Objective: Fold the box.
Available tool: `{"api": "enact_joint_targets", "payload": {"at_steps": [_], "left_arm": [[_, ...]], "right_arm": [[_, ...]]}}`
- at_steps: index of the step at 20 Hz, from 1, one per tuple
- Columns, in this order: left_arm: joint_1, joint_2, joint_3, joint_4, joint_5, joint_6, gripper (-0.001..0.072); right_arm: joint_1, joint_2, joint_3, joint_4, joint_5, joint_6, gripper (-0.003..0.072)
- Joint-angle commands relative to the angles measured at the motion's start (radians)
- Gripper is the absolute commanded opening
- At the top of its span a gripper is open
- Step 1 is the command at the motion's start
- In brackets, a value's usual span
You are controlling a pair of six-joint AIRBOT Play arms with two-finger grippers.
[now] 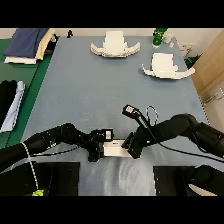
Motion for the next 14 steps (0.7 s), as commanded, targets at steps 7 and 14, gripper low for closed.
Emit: {"api": "enact_joint_targets", "payload": {"at_steps": [7,14], "left_arm": [[0.0,0.0,0.0,0.0,0.0,0.0,0.0464],[0.0,0.0,0.0,0.0,0.0,0.0,0.0464]], "right_arm": [[0.298,0.049,-0.026,-0.461,0.286,0.003,0.0272],[0.313,0.014,-0.026,-0.469,0.249,-0.135,0.0473]]}}
